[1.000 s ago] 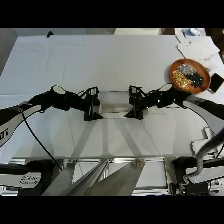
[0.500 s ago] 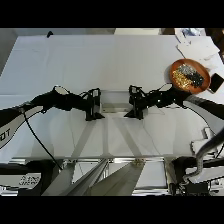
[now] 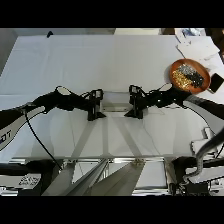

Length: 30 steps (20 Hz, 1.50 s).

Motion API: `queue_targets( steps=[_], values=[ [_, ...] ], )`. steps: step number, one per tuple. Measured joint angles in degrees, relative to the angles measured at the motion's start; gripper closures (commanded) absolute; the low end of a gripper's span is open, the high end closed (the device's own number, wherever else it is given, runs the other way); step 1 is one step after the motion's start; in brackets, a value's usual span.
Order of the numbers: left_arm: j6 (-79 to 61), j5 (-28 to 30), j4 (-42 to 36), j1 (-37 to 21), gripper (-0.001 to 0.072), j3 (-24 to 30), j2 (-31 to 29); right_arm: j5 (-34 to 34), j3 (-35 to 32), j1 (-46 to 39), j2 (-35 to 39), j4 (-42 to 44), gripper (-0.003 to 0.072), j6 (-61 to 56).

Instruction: Fold the box and place the chain.

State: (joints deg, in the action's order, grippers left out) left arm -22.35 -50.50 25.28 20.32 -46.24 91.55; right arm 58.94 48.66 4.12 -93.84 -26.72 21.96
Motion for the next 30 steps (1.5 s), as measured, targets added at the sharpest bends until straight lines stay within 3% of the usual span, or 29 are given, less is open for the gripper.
queue_targets(
  steps=[21, 22, 24, 28, 30],
  values=[
    [0.1, 0.1, 0.3, 0.1, 0.0454, 0.0, 0.0, 0.4, 0.0, 0.0, 0.0, 0.3, 0.0229, 0.0],
    [0.1, 0.1, 0.3, 0.1, 0.0454, 0.0, 0.0, 0.5, 0.0, 0.0, 0.0, 0.3, 0.0208, 0.0],
    [0.0, 0.2, 0.3, 0.1, 0.0454, 0.0, 0.0, 0.8, 0.0, 0.0, 0.0, 0.6, -0.0010, 0.1],
    [0.1, 0.2, 0.3, 0.1, 0.0454, 0.0, 0.0, -1.6, 0.0, 0.0, 0.4, 0.6, 0.0021, 0.1],
    [0.2, 0.2, 0.2, 0.1, 0.0454, 0.0, 0.0, -2.7, -0.1, -0.2, 1.4, -2.2, 0.0158, -0.5]
  ],
)
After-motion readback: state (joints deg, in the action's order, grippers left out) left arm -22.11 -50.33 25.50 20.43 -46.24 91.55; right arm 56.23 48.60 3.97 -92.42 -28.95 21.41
